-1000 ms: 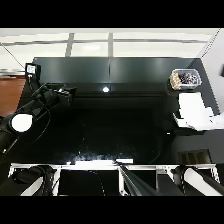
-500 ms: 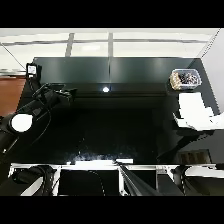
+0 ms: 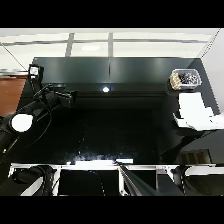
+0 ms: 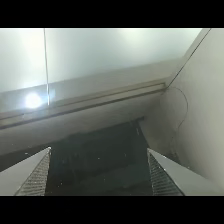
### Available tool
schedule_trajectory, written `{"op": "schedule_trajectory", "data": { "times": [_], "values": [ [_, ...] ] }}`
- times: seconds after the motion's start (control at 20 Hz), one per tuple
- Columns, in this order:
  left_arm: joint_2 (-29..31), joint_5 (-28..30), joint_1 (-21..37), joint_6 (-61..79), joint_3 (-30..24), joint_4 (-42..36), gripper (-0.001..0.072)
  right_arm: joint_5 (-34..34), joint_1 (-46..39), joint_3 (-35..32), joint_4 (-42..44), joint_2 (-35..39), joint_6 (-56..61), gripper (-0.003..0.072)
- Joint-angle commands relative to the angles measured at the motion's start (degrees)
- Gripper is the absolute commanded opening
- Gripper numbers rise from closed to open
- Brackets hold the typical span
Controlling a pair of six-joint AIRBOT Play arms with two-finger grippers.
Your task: Fold the box and place the chain.
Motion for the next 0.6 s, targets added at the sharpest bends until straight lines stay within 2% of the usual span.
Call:
{"op": "schedule_trajectory", "data": {
  "times": [0.0,0.25,0.55],
  "values": [
    [0.0,-0.1,0.0,0.0,0.0,0.0,0.0707,1.1,0.0,0.1,2.7,-0.4,-1.9,0.0023],
    [0.0,-0.1,0.0,0.0,0.0,0.0,0.0707,6.8,0.1,-1.5,12.2,1.0,-1.9,0.0022],
    [0.0,-0.7,0.0,0.0,0.0,-0.3,0.0707,5.0,3.6,-15.1,21.9,10.4,-4.3,0.0022]
  ]
}}
